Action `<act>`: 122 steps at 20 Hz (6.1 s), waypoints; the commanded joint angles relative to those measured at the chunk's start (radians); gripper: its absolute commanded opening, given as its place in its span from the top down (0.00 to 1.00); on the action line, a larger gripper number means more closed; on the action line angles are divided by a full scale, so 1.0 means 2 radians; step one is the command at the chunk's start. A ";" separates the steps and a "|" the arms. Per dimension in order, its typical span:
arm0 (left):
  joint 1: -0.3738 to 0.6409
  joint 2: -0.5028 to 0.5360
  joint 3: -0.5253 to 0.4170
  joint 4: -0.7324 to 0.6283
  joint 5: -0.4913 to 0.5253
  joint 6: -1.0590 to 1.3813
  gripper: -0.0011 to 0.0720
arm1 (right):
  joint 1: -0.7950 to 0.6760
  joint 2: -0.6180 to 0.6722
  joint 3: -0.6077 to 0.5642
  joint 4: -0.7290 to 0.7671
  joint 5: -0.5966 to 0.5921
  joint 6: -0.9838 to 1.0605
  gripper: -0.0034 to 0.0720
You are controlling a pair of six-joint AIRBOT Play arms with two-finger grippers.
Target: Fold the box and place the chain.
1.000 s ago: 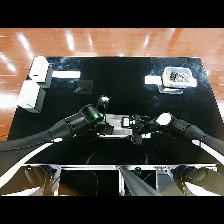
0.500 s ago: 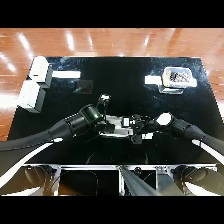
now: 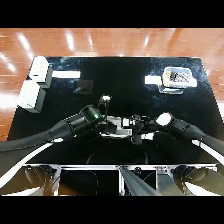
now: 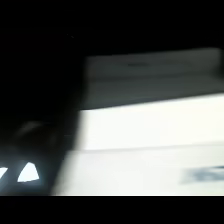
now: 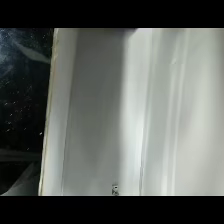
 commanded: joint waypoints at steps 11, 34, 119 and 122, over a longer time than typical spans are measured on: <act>0.018 0.002 0.005 0.008 0.084 -0.061 0.23 | 0.000 0.000 0.000 0.000 0.003 0.002 0.12; 0.027 -0.003 0.004 -0.016 0.053 -0.070 0.37 | 0.000 0.000 0.000 0.000 0.002 0.002 0.12; 0.097 -0.005 -0.015 -0.043 0.061 0.040 0.95 | 0.013 0.059 0.000 -0.050 -0.018 0.141 0.35; 0.097 -0.005 -0.015 -0.045 0.061 0.040 0.95 | 0.013 0.059 0.000 -0.049 -0.016 0.143 0.20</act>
